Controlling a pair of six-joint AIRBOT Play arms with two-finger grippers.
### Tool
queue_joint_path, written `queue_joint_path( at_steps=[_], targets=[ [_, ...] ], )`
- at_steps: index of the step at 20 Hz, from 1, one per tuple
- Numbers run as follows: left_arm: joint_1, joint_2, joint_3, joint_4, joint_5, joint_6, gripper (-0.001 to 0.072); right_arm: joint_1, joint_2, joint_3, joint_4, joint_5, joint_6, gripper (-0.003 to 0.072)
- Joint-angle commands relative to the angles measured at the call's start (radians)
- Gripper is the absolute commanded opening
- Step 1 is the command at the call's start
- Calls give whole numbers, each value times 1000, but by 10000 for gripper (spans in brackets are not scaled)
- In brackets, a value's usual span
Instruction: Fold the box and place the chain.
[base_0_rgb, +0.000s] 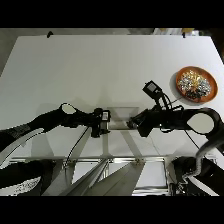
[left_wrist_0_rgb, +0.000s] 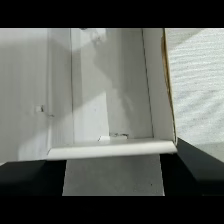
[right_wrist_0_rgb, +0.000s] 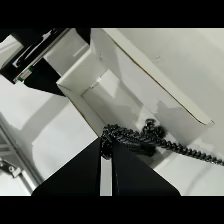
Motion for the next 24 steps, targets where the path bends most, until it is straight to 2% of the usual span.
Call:
queue_joint_path(
  at_steps=[1, 9, 16, 18, 24],
  targets=[
    [0, 0, 0, 0, 0, 0, 326, 78, -2, -15, -40, -97, -18, 22],
    [0, 0, 0, 0, 0, 0, 326, 167, -206, -15, 45, -226, -16, 22],
    [0, 0, 0, 0, 0, 0, 326, 184, -237, -10, 68, -268, -19, 25],
    [0, 0, 0, 0, 0, 0, 326, 167, -237, 29, 55, -189, -19, 122],
    [0, 0, 0, 0, 0, 0, 326, 41, -193, 225, -149, 251, 11, 133]
  ],
)
